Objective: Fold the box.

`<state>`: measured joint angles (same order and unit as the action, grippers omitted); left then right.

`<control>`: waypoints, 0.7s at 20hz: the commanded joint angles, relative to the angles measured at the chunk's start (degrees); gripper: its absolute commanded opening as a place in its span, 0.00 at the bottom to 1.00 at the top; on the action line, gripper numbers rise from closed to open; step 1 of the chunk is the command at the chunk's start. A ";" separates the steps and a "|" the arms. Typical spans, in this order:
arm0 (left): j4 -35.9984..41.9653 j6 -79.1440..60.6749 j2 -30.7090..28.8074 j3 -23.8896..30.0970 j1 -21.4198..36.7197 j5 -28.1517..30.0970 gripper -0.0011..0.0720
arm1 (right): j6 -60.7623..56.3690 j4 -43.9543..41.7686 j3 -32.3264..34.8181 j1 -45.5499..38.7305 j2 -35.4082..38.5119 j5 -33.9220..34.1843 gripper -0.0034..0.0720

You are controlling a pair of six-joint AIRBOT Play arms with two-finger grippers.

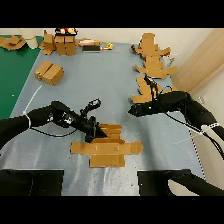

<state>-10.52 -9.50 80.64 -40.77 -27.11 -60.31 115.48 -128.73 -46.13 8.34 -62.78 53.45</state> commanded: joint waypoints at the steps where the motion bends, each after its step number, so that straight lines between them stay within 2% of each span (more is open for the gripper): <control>1: -1.42 -0.15 -0.15 0.24 -0.04 0.37 0.03 | 0.00 -0.02 0.02 0.02 -0.04 -0.07 0.05; 10: -4.52 0.42 0.15 0.24 -0.04 0.42 0.03 | 0.00 -0.04 0.02 0.02 -0.04 -0.07 0.05; 14: -4.48 0.46 0.44 0.22 -0.04 2.29 0.03 | 0.02 0.22 0.02 0.02 -0.04 -0.07 0.05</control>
<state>-14.57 -9.02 80.93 -40.58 -27.20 -59.42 115.50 -128.73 -46.13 8.32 -62.78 53.41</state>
